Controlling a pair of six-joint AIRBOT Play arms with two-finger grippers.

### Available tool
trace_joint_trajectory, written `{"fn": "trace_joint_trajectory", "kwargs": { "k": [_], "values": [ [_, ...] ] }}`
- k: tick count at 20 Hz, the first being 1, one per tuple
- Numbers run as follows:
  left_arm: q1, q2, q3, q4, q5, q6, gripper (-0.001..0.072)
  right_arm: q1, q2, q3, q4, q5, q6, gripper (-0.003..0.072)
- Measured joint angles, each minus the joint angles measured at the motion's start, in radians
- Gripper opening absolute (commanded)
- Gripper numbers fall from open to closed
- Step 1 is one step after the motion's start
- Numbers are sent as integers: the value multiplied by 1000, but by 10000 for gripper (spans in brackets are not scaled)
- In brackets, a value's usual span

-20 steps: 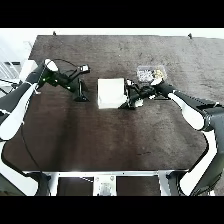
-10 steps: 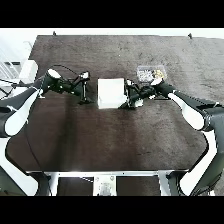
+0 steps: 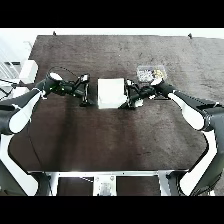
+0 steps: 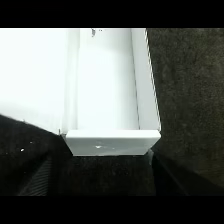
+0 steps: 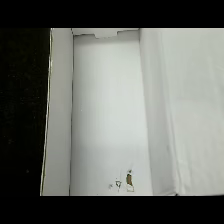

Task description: Fold the box and place the chain.

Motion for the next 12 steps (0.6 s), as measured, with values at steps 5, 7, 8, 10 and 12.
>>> {"fn": "trace_joint_trajectory", "kwargs": {
  "k": [5,7,8,10,12],
  "values": [
    [0,-3,0,-5,-13,3,716,0,0,0,0,0,0,563],
    [-1,-6,0,-6,-15,3,716,0,0,0,0,0,0,562],
    [-2,-10,0,-6,-19,3,716,0,0,0,0,0,0,562],
    [-4,-19,0,-12,-24,4,716,0,0,0,0,0,0,562],
    [-4,-24,0,-20,-28,6,716,0,0,0,0,0,0,562]
  ]
}}
